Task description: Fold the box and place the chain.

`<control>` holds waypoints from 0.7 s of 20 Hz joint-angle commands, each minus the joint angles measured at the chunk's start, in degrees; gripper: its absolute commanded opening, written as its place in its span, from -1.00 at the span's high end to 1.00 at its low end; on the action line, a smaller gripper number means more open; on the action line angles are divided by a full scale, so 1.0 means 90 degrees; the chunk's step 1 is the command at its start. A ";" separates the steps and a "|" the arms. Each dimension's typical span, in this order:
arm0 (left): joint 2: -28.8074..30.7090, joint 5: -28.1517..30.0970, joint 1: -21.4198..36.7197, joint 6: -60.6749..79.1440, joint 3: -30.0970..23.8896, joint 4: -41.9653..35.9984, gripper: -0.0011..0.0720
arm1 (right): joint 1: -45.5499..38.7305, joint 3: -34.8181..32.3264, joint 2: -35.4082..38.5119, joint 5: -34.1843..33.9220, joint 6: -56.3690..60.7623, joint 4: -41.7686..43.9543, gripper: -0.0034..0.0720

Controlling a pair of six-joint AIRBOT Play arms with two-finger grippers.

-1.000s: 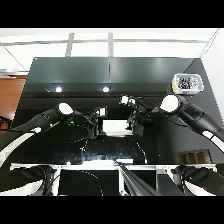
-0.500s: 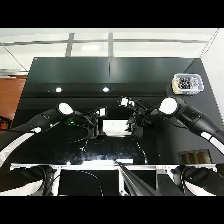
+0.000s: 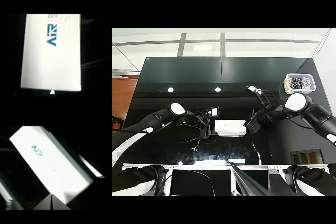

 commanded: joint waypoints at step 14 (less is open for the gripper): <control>-0.0002 -0.0007 -0.0002 0.0002 0.0002 0.0002 -0.14 | -0.0206 -0.0644 -0.1537 -0.0415 0.0374 0.2246 0.90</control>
